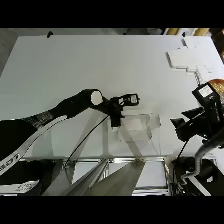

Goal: Fold the box and place the chain.

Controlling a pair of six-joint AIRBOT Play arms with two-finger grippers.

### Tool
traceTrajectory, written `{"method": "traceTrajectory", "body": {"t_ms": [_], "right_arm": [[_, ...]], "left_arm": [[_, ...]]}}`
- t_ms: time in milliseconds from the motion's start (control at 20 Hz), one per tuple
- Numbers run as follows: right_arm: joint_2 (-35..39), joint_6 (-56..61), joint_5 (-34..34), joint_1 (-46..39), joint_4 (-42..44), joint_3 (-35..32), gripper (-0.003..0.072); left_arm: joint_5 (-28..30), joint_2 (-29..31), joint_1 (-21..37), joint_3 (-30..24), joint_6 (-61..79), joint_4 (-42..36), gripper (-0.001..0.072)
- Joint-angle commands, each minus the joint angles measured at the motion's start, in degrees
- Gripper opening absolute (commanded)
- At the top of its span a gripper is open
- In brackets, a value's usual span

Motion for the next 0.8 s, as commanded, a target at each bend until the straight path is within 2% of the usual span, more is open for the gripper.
{"method": "traceTrajectory", "body": {"t_ms": [0, 100, 750], "right_arm": [[0.0, 0.0, 0.4, 0.1, 0.0, 0.0, 0.0476], [0.0, 0.0, 0.4, 0.1, 0.0, 0.0, 0.0476], [0.0, 0.0, 0.2, 0.1, 0.0, 0.1, 0.0476]], "left_arm": [[2.4, 0.0, -0.1, -1.1, 10.6, -4.4, -0.0001], [2.4, 0.0, -0.1, -1.1, 12.9, -6.8, -0.0001], [2.2, 0.0, -0.2, -1.1, 12.9, -4.8, 0.0002]]}}
